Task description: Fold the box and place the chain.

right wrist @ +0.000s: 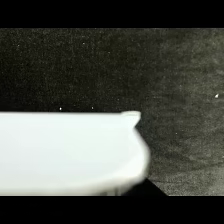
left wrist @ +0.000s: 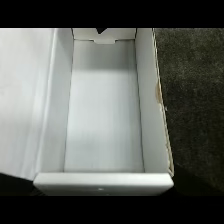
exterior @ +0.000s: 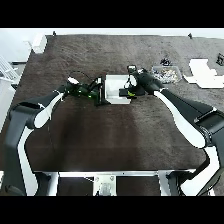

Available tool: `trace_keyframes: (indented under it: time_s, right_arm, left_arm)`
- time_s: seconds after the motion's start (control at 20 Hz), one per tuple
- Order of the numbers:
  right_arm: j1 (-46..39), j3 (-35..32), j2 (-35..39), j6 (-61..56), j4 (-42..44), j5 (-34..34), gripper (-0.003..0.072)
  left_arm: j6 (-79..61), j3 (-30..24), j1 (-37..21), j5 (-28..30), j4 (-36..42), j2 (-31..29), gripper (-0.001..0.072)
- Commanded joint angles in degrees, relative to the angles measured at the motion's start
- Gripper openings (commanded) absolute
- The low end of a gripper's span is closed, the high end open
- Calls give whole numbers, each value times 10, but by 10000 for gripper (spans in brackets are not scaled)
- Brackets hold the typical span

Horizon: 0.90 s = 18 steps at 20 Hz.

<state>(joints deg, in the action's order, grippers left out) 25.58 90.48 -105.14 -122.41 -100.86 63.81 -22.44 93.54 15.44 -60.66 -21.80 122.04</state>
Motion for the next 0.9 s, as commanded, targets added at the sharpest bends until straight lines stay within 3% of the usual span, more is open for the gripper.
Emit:
trace_keyframes:
  time_s: [0.0, 0.1, 0.15, 0.2, 0.25, 0.7, 0.85]
  right_arm:
    - [1, 0, 0, -2, -9, 1, 15]
    - [0, 1, 0, -2, -12, 1, 22]
    - [0, 1, 0, -2, -12, 1, 175]
    - [0, 1, 0, -2, -12, 1, 372]
    - [0, 1, 0, -1, -12, 0, 465]
    - [0, 34, 18, 18, 5, 1, 466]
    - [0, 34, 48, 76, 33, 1, 467]
  left_arm:
    - [-1, 0, 0, 0, 0, 0, 471]
    - [-1, 0, 0, 0, 0, 0, 471]
    - [-1, 0, 0, 0, 0, 0, 471]
    - [-1, 0, 0, 0, 0, 0, 471]
    - [-1, 0, 0, 0, 0, 0, 471]
    - [-1, 0, 0, 0, 0, 0, 471]
    - [-1, 0, 0, 0, 0, 0, 471]
